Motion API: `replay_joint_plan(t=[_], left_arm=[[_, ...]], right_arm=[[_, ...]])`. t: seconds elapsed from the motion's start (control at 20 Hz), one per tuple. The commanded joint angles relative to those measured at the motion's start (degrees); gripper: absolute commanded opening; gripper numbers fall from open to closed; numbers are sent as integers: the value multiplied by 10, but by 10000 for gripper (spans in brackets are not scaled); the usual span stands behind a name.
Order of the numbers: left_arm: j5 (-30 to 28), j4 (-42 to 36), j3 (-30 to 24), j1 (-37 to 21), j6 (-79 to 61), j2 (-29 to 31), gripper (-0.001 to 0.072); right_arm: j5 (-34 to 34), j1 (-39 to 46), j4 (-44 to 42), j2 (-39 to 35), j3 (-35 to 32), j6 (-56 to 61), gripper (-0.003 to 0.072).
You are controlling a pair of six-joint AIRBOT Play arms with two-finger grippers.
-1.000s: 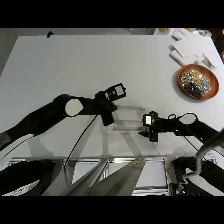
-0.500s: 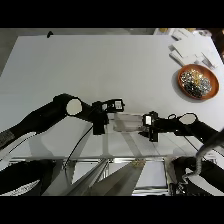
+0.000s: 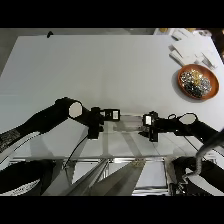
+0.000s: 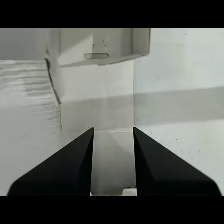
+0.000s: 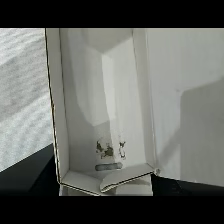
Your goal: Fold the box and place the chain.
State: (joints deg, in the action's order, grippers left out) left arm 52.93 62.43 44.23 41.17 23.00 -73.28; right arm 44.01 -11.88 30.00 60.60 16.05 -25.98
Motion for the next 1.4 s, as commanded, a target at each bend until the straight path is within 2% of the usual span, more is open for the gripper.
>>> replay_joint_plan(t=[0.0,0.25,0.7,0.75,0.8,0.85,1.2,1.3,1.35], left_arm=[[-50,-24,-13,-5,-73,-1,279],[-103,-55,-14,-4,-117,-5,279],[-111,-127,-14,22,-173,-31,265],[-116,-132,-14,23,-172,-31,239],[-120,-137,-14,23,-173,-31,158],[-125,-141,-14,23,-172,-31,137],[-165,-193,-14,35,-172,-33,140],[-162,-207,-14,39,-169,-42,156],[-158,-212,-14,41,-169,-47,187]], right_arm=[[0,0,0,0,0,0,316],[0,0,0,0,0,0,316],[0,0,0,0,0,0,316],[0,0,0,0,0,0,316],[0,0,0,0,0,0,316],[0,0,0,0,0,0,316],[0,0,0,0,0,0,316],[0,0,0,0,0,0,316],[0,0,0,0,0,0,316]])
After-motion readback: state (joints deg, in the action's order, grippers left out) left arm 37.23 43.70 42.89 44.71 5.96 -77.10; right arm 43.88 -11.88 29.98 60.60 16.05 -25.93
